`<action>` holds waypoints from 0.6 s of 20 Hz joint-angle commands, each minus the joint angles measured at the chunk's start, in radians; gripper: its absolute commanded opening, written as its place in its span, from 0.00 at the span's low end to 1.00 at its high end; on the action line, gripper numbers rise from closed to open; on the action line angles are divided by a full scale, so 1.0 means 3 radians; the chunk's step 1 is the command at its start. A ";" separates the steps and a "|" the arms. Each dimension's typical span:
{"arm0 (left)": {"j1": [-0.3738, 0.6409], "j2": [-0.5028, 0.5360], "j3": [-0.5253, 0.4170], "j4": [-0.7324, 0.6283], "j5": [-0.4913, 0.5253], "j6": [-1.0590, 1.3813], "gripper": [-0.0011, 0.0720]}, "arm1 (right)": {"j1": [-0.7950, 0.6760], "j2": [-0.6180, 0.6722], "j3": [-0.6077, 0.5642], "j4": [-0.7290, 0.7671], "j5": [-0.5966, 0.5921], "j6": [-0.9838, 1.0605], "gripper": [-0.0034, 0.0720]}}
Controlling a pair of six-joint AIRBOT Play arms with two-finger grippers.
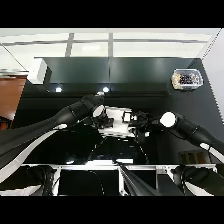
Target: Fold the box and place the chain.
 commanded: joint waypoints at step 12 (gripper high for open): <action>0.0003 0.0003 0.0003 -0.0015 0.0010 -0.0003 0.05 | 0.0134 -0.0125 0.0001 0.0512 -0.0167 0.0387 0.59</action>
